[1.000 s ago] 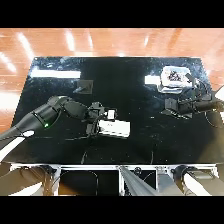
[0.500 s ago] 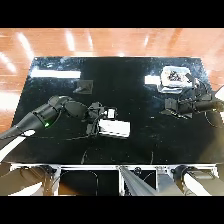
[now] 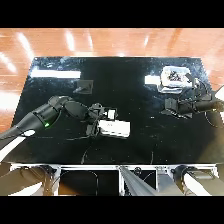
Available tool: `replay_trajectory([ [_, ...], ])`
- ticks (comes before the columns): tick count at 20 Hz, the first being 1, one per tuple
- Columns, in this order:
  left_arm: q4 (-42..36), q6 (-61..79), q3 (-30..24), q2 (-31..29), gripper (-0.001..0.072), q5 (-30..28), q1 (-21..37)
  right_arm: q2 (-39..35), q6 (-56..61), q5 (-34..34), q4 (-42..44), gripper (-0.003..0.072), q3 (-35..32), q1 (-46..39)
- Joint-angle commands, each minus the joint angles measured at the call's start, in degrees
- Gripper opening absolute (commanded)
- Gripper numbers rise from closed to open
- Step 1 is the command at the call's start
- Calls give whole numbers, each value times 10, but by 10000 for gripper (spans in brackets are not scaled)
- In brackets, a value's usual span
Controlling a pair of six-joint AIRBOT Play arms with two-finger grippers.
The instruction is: Fold the box and place the chain.
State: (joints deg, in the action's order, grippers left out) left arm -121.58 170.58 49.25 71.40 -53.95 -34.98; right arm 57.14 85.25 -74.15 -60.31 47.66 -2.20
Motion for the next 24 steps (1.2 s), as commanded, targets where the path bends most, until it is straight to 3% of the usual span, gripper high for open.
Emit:
replay_trajectory([
  [1, -5, 0, 1, 0, 628, -5, 0, 0, 0, 0, 0, 31, 0, 0],
  [24, 0, -15, 0, 25, 628, 4, 0, 0, -5, 1, 0, 31, 0, 0],
])
